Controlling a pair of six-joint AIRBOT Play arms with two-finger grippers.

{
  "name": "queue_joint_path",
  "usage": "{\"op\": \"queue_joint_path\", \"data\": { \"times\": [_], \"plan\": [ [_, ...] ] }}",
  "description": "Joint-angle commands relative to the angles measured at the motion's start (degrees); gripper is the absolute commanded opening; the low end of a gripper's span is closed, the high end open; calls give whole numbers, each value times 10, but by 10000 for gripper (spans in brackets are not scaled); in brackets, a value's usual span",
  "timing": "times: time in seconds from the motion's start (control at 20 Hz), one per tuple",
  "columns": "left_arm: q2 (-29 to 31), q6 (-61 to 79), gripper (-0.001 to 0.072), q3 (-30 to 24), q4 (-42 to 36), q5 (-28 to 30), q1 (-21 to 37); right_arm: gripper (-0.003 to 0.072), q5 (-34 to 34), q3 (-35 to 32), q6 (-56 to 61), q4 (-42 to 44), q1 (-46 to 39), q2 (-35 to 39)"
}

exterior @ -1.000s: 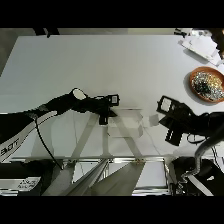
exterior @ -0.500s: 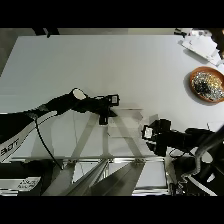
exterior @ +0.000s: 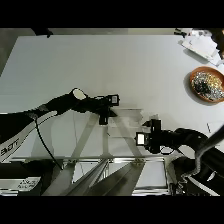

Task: Fold the box and place the chain.

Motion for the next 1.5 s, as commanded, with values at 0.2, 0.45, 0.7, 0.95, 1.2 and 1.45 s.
{"op": "queue_joint_path", "data": {
  "times": [0.2, 0.45, 0.7, 0.95, 1.2, 1.45],
  "plan": [
    [0, 0, 13, 0, 0, 0, 0, 697, -108, -32, -37, 56, 24, -28],
    [0, 0, 13, 0, 0, 0, 0, 677, -172, -33, -37, 57, 24, -52],
    [0, 0, 13, 0, 0, 0, 0, 677, -179, -33, -86, 104, -21, -24],
    [0, 0, 13, 0, 0, 0, 0, 677, -179, -33, -172, 188, -53, -2],
    [0, 0, 13, 0, 0, 0, 0, 681, -150, -33, -244, 248, -93, -2],
    [0, 0, 13, 0, 0, 0, 0, 680, -115, -33, -256, 259, -135, -2]
  ]
}}
